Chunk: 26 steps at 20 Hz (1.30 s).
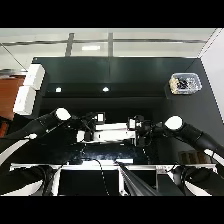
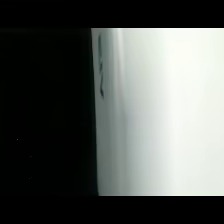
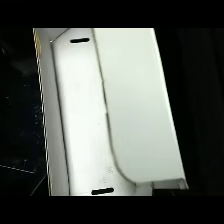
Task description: Fold the box and place the chain.
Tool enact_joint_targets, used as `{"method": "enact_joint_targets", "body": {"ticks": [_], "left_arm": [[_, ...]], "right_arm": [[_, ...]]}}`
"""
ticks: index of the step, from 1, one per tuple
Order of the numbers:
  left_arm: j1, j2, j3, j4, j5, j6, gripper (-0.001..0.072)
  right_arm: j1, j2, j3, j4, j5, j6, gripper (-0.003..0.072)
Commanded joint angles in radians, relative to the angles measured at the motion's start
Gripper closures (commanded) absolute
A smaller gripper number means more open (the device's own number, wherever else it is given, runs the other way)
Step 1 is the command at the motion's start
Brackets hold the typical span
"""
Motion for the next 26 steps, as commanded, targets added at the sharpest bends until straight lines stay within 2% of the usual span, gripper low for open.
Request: {"method": "enact_joint_targets", "body": {"ticks": [1,13,14,19,26], "left_arm": [[0.000,-0.001,0.001,-0.003,0.000,-0.001,0.0677],[0.000,-0.012,0.013,0.003,0.001,-0.024,0.0677],[0.000,-0.012,0.013,0.003,0.001,-0.024,0.0677],[0.000,-0.012,0.013,0.003,0.002,-0.024,0.0677],[0.000,-0.012,0.013,0.003,0.002,-0.024,0.0677]], "right_arm": [[0.000,-0.013,-0.001,0.029,0.042,-0.040,-0.0004],[-0.002,-0.076,-0.017,0.053,-0.001,-0.059,-0.0003],[-0.002,-0.076,-0.017,0.057,-0.006,-0.063,0.0022],[-0.002,-0.090,-0.014,0.053,-0.011,-0.058,0.0023],[-0.002,-0.093,-0.014,-0.017,-0.038,0.014,0.0023]]}}
